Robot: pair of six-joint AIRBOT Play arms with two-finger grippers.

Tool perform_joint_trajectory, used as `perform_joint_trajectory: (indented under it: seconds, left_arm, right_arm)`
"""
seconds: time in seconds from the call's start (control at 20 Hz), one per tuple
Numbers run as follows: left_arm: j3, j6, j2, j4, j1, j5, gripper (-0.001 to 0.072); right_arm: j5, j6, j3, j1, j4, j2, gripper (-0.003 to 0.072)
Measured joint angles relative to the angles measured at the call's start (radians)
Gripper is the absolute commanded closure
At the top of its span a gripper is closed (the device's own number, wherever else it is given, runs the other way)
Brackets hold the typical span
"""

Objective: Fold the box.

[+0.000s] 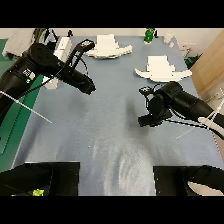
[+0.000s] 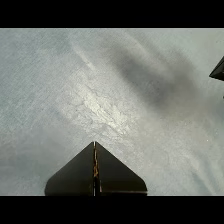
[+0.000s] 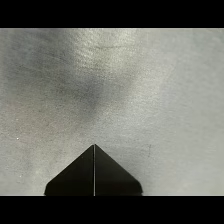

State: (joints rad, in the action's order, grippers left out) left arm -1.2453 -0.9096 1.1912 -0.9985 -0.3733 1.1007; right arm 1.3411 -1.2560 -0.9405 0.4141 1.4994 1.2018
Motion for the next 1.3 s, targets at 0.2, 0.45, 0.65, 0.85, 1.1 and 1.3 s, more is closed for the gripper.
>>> perform_joint_trajectory:
  seconds: [0.2,0.45,0.65,0.85,1.1,1.3]
  left_arm:
    - [0.000,0.000,0.000,0.000,0.000,0.000,0.0695]
    - [0.000,0.000,0.000,0.000,0.000,0.000,0.0696]
    - [0.000,0.000,0.000,0.000,0.000,0.000,0.0695]
    - [0.000,0.000,0.000,0.000,0.000,0.000,0.0695]
    - [0.000,0.000,0.000,0.000,0.000,0.000,0.0696]
    - [0.000,0.000,0.000,0.000,0.000,0.000,0.0695]
  right_arm:
    - [0.000,0.000,0.000,0.000,0.000,0.000,0.0678]
    - [0.000,0.000,0.000,0.000,0.000,0.000,0.0678]
    - [-0.032,0.010,0.000,0.000,0.009,0.000,0.0678]
    - [-0.120,0.027,-0.016,-0.006,0.073,0.002,0.0480]
    - [-0.076,0.058,-0.269,-0.249,0.026,0.083,0.0355]
    - [-0.076,-0.047,-0.574,-0.623,0.109,0.263,0.0353]
